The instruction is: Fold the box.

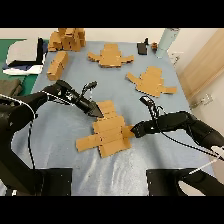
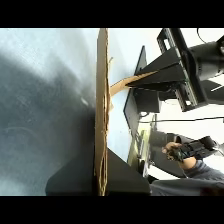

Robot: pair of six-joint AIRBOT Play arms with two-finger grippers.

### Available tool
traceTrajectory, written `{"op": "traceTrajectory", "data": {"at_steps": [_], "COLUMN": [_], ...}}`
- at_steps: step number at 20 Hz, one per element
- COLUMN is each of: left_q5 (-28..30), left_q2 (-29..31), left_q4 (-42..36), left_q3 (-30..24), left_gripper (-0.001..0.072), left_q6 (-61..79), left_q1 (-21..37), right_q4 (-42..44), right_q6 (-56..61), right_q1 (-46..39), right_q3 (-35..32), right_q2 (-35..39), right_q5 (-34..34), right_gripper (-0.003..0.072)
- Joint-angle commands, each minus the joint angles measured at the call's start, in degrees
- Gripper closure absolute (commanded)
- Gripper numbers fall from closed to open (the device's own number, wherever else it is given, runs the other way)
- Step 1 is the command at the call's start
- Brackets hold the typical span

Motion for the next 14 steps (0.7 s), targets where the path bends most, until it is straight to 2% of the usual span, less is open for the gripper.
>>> {"op": "traceTrajectory", "data": {"at_steps": [1,3,4,6,8,10,11,12,14], "left_q5": [1.11,2.32,2.45,4.33,8.13,9.38,9.33,9.33,10.54], "left_q2": [0.0,0.0,0.0,1.2,3.93,6.47,7.34,8.02,9.07], "left_q4": [-0.37,-0.72,-0.72,-0.72,0.37,0.5,0.55,0.96,3.56], "left_q3": [0.07,0.44,1.03,1.75,1.73,1.29,0.79,0.15,-0.68], "left_gripper": [0.0697,0.0698,0.0699,0.07,0.0701,0.0701,0.0701,0.0701,0.0701], "left_q6": [0.07,-0.79,0.11,2.99,6.82,10.82,12.48,14.05,16.41], "left_q1": [-0.02,-0.04,-0.07,-0.74,-2.16,-4.35,-5.7,-7.45,-11.34], "right_q4": [0.04,-0.81,-2.05,-7.8,-16.04,-20.61,-20.52,-19.87,-19.54], "right_q6": [0.44,1.25,2.71,11.47,22.4,27.65,28.37,28.52,28.76], "right_q1": [0.07,-0.02,-0.15,-1.97,-5.2,-8.28,-9.44,-10.12,-10.05], "right_q3": [-0.02,0.15,0.31,1.64,4.02,5.79,6.32,6.58,6.6], "right_q2": [-0.04,-0.02,-0.02,-0.04,-0.02,0.0,0.02,0.0,0.0], "right_q5": [0.9,3.82,5.97,8.94,8.83,8.61,8.57,8.66,9.03], "right_gripper": [0.0624,0.0321,0.0291,0.0291,0.032,0.0328,0.0402,0.0542,0.0547]}}
